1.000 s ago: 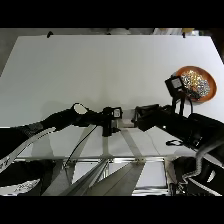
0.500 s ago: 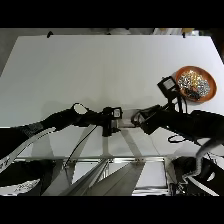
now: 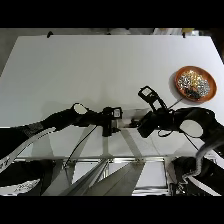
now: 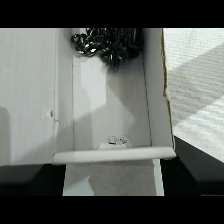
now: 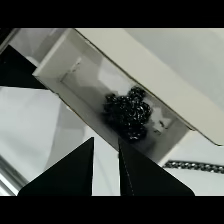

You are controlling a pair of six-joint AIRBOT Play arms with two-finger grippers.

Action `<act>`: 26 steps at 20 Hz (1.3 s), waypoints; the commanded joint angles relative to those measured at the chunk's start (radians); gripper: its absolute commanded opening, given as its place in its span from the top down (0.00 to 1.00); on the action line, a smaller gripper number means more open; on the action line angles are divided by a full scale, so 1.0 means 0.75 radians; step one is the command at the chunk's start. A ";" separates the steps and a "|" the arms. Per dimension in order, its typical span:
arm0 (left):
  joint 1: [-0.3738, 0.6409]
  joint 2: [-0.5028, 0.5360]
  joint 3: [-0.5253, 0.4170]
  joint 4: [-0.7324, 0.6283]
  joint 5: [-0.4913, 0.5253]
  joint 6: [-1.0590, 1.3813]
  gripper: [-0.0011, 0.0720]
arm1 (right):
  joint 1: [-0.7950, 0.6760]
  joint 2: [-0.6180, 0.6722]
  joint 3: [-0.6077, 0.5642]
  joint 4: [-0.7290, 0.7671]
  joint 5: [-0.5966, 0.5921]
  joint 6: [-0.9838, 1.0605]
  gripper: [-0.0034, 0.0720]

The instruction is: Fold the box and place the chain.

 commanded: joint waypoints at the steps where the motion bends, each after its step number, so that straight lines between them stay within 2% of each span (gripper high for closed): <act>1: -0.001 0.001 -0.001 0.001 0.000 0.000 0.48 | -0.167 -0.007 0.049 0.041 0.171 -0.104 0.72; 3: -0.001 0.001 -0.001 0.001 0.001 0.000 0.48 | -0.342 0.003 0.075 0.028 0.332 -0.141 0.72; 4: -0.001 0.001 -0.001 0.001 0.001 0.000 0.48 | -0.427 -0.004 0.074 -0.016 0.398 -0.137 0.75; 6: -0.001 0.001 -0.001 0.001 0.001 0.000 0.48 | -0.559 -0.032 0.073 -0.131 0.426 -0.068 0.83; 9: -0.001 0.001 -0.001 0.001 0.000 0.000 0.48 | -0.667 -0.138 0.073 -0.159 0.352 -0.015 0.78; 12: -0.001 0.001 -0.001 0.001 0.000 0.000 0.48 | -0.671 -0.281 0.073 -0.158 0.258 0.074 0.51; 17: -0.001 0.001 -0.001 0.001 0.000 0.000 0.48 | -0.671 -0.452 0.073 -0.159 0.136 0.075 0.51; 19: -0.001 0.001 -0.001 0.000 0.001 0.000 0.48 | -0.671 -0.478 0.073 -0.162 0.072 0.075 0.57; 24: -0.001 0.001 -0.001 0.001 0.000 0.000 0.48 | -0.671 -0.543 0.073 -0.191 -0.005 0.075 0.57; 26: -0.001 0.001 -0.001 0.001 0.000 0.000 0.48 | -0.671 -0.544 0.073 -0.214 -0.019 0.076 0.62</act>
